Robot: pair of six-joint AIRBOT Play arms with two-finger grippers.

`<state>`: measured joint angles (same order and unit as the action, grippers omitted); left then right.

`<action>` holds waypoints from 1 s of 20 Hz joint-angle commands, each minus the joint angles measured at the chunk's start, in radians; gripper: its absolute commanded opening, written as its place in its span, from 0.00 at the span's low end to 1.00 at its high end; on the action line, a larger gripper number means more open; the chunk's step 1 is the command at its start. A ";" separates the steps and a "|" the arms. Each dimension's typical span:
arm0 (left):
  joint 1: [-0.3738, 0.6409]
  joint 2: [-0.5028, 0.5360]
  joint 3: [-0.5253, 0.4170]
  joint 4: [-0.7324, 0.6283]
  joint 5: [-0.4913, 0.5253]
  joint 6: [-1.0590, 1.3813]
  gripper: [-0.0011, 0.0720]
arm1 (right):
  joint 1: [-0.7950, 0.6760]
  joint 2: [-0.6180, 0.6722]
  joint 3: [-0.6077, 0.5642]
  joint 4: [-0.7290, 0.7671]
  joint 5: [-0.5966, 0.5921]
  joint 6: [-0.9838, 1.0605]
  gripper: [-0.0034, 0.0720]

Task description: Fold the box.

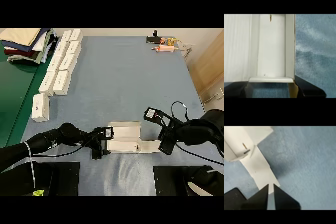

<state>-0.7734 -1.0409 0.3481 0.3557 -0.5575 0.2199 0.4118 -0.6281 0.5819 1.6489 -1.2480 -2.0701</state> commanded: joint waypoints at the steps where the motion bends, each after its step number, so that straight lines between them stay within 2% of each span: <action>1: 0.000 0.000 0.001 0.000 0.000 0.000 0.60 | 0.001 0.062 -0.055 0.146 0.116 -0.179 0.54; 4: 0.000 0.000 0.001 0.000 0.000 0.000 0.60 | 0.001 0.000 -0.114 0.205 0.172 -0.298 0.55; 6: 0.000 0.000 0.001 0.000 0.000 0.000 0.60 | 0.002 -0.062 -0.118 0.230 0.199 -0.353 0.52; 8: 0.000 0.000 0.001 0.000 0.000 0.000 0.60 | 0.002 -0.105 -0.118 0.240 0.254 -0.418 0.42; 11: 0.000 0.000 0.001 0.000 0.000 0.000 0.60 | 0.002 -0.156 -0.118 0.282 0.323 -0.488 0.42; 14: 0.000 0.000 0.001 0.000 0.000 0.000 0.60 | 0.002 -0.171 -0.118 0.352 0.324 -0.531 0.40; 15: 0.000 0.000 0.001 0.000 0.000 0.000 0.60 | 0.004 -0.171 -0.118 0.370 0.322 -0.531 0.31; 20: 0.000 0.000 0.001 0.000 0.000 0.000 0.60 | 0.118 -0.175 -0.118 0.368 0.346 -0.532 0.30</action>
<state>-0.7734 -1.0409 0.3481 0.3569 -0.5575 0.2207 0.4755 -0.7959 0.4648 2.0022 -0.9302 -2.5904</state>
